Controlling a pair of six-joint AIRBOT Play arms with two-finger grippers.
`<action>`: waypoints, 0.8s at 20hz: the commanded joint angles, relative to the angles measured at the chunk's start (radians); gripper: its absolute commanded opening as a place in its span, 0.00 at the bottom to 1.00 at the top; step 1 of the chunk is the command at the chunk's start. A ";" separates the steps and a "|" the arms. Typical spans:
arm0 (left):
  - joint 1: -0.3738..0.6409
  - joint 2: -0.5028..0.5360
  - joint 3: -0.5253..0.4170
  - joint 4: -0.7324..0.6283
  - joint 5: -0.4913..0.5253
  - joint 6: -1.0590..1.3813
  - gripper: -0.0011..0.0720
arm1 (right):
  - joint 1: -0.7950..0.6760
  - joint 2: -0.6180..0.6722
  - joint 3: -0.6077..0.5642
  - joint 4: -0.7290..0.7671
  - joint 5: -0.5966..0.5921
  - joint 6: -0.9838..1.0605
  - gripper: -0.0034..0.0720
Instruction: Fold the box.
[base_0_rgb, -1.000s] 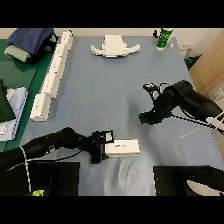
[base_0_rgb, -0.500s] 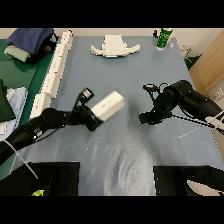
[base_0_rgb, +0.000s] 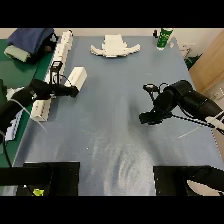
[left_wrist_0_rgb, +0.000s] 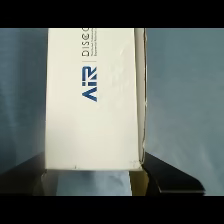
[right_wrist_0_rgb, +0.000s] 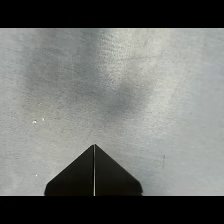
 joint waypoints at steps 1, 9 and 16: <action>0.065 -0.166 0.181 0.084 -0.010 -0.152 0.66 | -0.001 -0.001 0.001 0.000 0.001 0.000 0.05; 0.080 -0.340 0.436 0.423 -0.142 -0.478 0.66 | -0.001 -0.001 0.000 0.000 0.001 0.000 0.05; 0.079 -0.383 0.456 0.422 -0.151 -0.481 0.66 | -0.001 -0.001 0.001 0.000 0.001 0.000 0.05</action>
